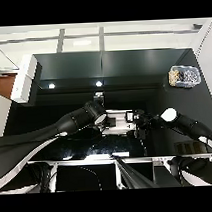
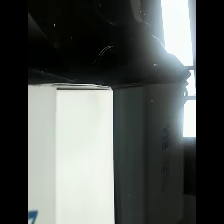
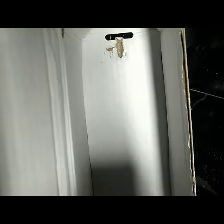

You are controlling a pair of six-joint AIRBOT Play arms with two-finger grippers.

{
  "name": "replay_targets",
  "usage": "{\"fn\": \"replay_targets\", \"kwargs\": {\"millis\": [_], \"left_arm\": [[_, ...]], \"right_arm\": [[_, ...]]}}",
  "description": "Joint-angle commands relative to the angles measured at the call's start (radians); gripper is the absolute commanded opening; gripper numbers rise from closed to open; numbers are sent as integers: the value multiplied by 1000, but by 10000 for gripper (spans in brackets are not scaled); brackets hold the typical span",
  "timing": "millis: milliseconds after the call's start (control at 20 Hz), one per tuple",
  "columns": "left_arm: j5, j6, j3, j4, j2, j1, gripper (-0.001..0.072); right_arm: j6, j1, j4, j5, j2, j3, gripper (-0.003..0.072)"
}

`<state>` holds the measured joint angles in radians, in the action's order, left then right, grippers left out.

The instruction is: Fold the box and place the chain.

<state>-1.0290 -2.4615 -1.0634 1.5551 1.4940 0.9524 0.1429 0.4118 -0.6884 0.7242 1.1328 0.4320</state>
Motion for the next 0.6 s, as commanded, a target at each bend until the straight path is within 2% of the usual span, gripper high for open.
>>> {"fn": "replay_targets", "kwargs": {"millis": [0, 100, 300, 350, 450, 550], "left_arm": [[-2, 0, -1, 0, 2, 0, 268], [-4, 0, -1, 0, 4, 0, 266], [-1, 0, -1, 0, 7, 0, 214], [0, 0, -1, 0, 7, 0, 131], [-1, 0, -1, -3, 8, 0, 32], [-1, 0, -1, -13, 8, 1, 32]], "right_arm": [[0, 0, 0, 0, 0, 0, 474], [0, 0, 0, 0, 0, 0, 474], [0, 0, 0, 0, 0, 0, 474], [0, 0, 0, 0, 0, 0, 474], [0, 0, 0, 0, 0, 0, 474], [0, 0, 0, 0, 0, 0, 474]]}}
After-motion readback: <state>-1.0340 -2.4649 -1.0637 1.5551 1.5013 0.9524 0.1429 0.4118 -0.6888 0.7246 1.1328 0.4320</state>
